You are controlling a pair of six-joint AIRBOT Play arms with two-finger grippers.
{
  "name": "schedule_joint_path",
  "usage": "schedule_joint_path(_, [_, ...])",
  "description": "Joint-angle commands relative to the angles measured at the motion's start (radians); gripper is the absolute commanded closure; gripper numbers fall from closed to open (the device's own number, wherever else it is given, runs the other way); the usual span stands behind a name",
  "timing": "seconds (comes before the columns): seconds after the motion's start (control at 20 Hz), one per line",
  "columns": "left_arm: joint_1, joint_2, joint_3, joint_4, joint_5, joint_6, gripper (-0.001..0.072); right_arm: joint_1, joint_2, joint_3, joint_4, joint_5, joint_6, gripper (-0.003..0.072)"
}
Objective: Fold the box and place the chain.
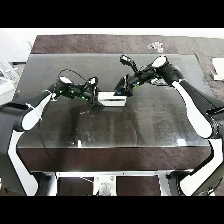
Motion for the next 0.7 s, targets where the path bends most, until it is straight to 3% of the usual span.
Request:
schedule_joint_path(0.0, [0.0,0.001,0.001,0.0,0.0,0.0,0.0222,0.003,0.0,-0.003,0.018,0.021,0.0,0.0249])
schedule_joint_path(0.3, [0.0,0.001,0.001,0.0,0.0,0.0,0.0223,0.016,-0.021,-0.012,-0.033,-0.069,-0.035,0.0248])
schedule_joint_path(0.65, [0.0,0.001,0.001,0.0,0.0,0.0,0.0223,0.017,-0.018,-0.011,-0.033,-0.055,-0.046,0.0247])
